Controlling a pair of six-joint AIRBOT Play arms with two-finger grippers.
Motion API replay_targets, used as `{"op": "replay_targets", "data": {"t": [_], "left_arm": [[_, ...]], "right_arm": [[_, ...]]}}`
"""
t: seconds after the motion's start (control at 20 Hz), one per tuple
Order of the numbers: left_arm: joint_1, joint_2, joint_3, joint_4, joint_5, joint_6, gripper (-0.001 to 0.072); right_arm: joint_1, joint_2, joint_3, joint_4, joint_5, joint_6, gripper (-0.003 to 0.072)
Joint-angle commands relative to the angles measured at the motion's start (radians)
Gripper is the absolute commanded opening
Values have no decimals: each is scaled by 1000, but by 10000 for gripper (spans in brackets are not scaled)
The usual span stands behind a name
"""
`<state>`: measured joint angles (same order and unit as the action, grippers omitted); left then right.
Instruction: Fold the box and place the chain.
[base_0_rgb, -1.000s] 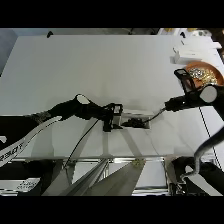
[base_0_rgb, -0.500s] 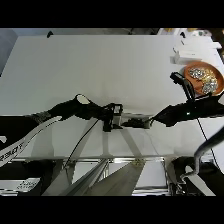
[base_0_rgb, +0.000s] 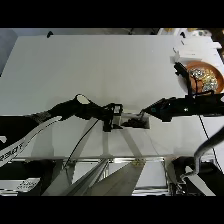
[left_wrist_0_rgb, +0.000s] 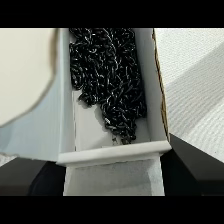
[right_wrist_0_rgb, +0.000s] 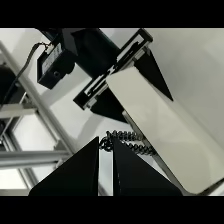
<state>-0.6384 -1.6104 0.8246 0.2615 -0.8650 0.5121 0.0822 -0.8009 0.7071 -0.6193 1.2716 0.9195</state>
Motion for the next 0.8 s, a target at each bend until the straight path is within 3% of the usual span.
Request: {"op": "replay_targets", "data": {"t": [0.0, 0.1, 0.25, 0.35, 0.45, 0.5, 0.6, 0.75], "left_arm": [[1, 0, 0, 0, 0, 0, 185], [1, 0, 0, 0, 0, 0, 185], [1, 0, 1, 0, 0, 0, 185], [1, 0, 0, 0, 0, 0, 185], [1, 0, 0, 0, 0, 0, 185], [1, 0, 0, 0, 0, 0, 185], [1, 0, 0, 0, 0, 0, 185], [1, 0, 0, 0, 0, 0, 185]], "right_arm": [[57, -2, -28, 13, -97, -35, 22], [81, -14, -34, -14, -151, -34, 56], [81, -16, -34, 10, -174, -35, 258], [80, -16, -33, 22, -164, -35, 272], [80, -16, -16, 16, -174, -73, 263], [80, -17, -1, 11, -198, -97, 215], [80, -42, 30, -27, -254, -184, 24], [80, -152, 37, -118, -208, -380, 19]]}}
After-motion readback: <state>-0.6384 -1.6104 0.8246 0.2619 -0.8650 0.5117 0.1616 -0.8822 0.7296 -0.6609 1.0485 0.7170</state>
